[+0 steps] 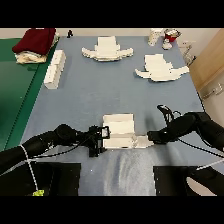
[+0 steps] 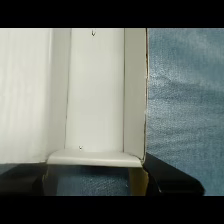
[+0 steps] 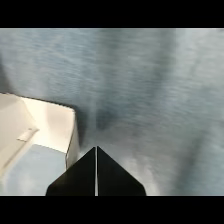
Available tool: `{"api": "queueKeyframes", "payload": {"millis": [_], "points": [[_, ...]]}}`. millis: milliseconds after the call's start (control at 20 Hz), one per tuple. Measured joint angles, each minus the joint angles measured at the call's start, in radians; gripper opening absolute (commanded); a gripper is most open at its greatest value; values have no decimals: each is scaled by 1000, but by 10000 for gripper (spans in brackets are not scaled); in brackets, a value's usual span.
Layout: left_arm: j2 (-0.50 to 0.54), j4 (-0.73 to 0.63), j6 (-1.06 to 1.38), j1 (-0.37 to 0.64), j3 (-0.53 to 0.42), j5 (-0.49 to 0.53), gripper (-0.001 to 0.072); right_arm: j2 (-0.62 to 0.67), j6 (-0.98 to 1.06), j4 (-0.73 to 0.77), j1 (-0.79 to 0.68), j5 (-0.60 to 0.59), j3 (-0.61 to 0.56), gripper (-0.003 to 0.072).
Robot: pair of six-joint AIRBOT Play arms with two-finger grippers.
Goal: Fold the box.
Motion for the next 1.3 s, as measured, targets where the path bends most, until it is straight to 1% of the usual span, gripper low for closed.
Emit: {"api": "queueKeyframes", "payload": {"millis": [200, 750, 800, 850, 950, 1000, 1050, 1100, 1150, 1300], "points": [[0, 0, 0, 0, 0, 0, 403, -14, -46, 74, 0, 29, -3, 8], [0, 0, 0, 0, 0, 0, 403, -17, -86, 144, 2, 32, -3, 9], [0, 0, 0, 0, 0, 0, 403, -14, -90, 150, 2, 32, -3, 25], [0, 0, 0, 0, 0, 0, 403, -10, -93, 155, 2, 30, -2, 66], [0, 0, 0, 0, 0, 0, 403, 0, -97, 163, 2, 17, 4, 181], [0, 0, 0, 0, 0, 0, 403, 5, -98, 167, 2, 10, 10, 182], [0, 0, 0, 0, 0, 0, 403, 11, -99, 170, 2, 7, 19, 200], [0, 0, 0, 0, 0, 0, 403, 17, -100, 174, 2, 5, 27, 343], [0, 0, 0, 0, 0, 0, 403, 22, -101, 177, 2, 2, 38, 388], [0, 0, 0, 0, 0, 0, 403, 32, -102, 191, 11, -16, 66, 388]]}}
